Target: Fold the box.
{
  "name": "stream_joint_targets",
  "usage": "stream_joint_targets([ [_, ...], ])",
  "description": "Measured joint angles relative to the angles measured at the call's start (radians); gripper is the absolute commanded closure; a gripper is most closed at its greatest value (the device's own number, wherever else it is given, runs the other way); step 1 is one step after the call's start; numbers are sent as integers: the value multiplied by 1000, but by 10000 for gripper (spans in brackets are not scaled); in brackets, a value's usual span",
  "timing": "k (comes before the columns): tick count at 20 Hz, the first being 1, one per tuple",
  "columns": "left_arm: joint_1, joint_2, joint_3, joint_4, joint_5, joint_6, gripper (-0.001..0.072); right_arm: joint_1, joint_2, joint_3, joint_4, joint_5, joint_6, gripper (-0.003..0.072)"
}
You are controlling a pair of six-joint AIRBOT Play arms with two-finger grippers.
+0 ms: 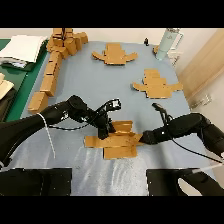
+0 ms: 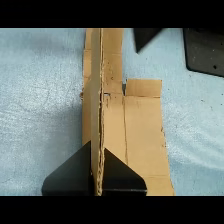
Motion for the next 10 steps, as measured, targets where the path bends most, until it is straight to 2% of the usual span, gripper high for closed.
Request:
stream_joint_targets([
  [3,0,0,0,-1,0,0,695,189,83,2,-68,-21,87,687],
  [6,0,0,0,-2,0,1,695,464,192,-3,-290,31,241,684],
  [7,0,0,0,-2,0,1,695,554,219,-9,-379,45,288,658],
  [9,0,0,0,-2,0,2,695,721,249,-24,-542,76,349,327],
  [10,0,0,0,-3,0,1,695,795,249,-34,-617,87,362,302],
])
